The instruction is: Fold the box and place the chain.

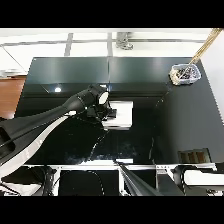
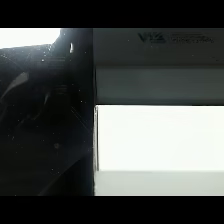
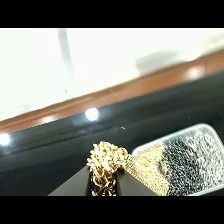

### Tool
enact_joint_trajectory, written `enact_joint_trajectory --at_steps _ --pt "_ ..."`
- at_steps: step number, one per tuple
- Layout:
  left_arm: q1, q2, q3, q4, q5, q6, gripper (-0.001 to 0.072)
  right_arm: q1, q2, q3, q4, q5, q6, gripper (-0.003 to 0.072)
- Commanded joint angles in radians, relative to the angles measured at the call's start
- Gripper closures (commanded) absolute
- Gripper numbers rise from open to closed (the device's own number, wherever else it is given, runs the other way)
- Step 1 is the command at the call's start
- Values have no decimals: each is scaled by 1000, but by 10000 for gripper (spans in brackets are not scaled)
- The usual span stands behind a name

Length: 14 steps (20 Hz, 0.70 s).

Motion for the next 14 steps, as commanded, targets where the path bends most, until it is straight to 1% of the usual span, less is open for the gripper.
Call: enact_joint_trajectory --at_steps 1,4,8,9,11,14 --pt "1 0 0 0 -1 0 681 21 138 0 56 84 -156 674" --pt "1 0 0 0 0 0 681 54 243 0 98 122 -177 675" --pt "1 0 0 0 0 0 681 96 343 -1 226 203 -204 674" --pt "1 0 0 0 0 0 681 109 358 -1 251 229 -205 674" --pt "1 0 0 0 0 0 681 136 365 -4 296 325 -239 675" --pt "1 0 0 0 -1 0 681 214 381 -119 351 396 -313 675"
